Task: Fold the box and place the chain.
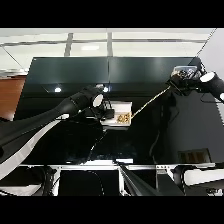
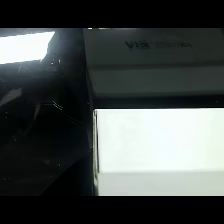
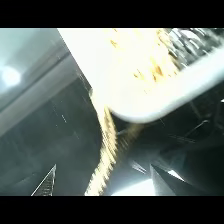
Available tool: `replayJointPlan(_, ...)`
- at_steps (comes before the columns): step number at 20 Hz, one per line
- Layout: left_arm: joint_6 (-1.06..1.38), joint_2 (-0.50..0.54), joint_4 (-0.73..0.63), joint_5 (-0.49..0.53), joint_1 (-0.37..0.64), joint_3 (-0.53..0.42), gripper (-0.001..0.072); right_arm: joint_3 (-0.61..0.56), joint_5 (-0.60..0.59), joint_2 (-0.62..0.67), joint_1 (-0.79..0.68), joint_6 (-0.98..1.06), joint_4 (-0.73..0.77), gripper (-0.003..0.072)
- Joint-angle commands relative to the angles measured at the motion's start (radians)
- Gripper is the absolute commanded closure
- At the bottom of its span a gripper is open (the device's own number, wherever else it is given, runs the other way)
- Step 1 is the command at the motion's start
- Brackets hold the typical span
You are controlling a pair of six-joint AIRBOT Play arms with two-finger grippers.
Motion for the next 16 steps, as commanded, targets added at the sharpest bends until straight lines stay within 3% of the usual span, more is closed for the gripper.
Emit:
replayJointPlan(1, 0.000, 0.001, -0.010, 0.003, 0.001, 0.000, 0.0679, 0.096, 0.011, -0.086, 0.005, -0.008, 0.045, 0.0012)
replayJointPlan(2, 0.000, 0.001, -0.010, 0.007, 0.001, 0.000, 0.0680, 0.099, 0.006, -0.086, 0.004, -0.009, 0.041, 0.0028)
replayJointPlan(3, 0.000, 0.001, -0.010, 0.009, 0.001, 0.000, 0.0679, 0.102, 0.018, -0.085, -0.002, -0.011, 0.040, 0.0351)
replayJointPlan(4, 0.000, 0.001, -0.010, 0.013, 0.001, 0.000, 0.0680, 0.103, 0.042, -0.085, -0.010, -0.013, 0.040, 0.0588)
replayJointPlan(5, 0.000, 0.001, -0.010, 0.016, 0.001, 0.000, 0.0679, 0.103, 0.078, -0.080, -0.016, -0.021, 0.040, 0.0676)
replayJointPlan(9, 0.000, 0.001, -0.010, 0.019, 0.001, 0.000, 0.0680, 0.103, 0.278, 0.051, -0.019, -0.211, 0.041, 0.0676)
replayJointPlan(12, 0.000, 0.001, -0.010, 0.019, 0.001, 0.000, 0.0679, 0.101, 0.487, 0.277, 0.011, -0.343, 0.042, 0.0676)
replayJointPlan(16, 0.000, 0.001, -0.010, 0.020, 0.001, 0.000, 0.0679, 0.099, 0.530, 0.593, 0.077, -0.352, 0.063, 0.0676)
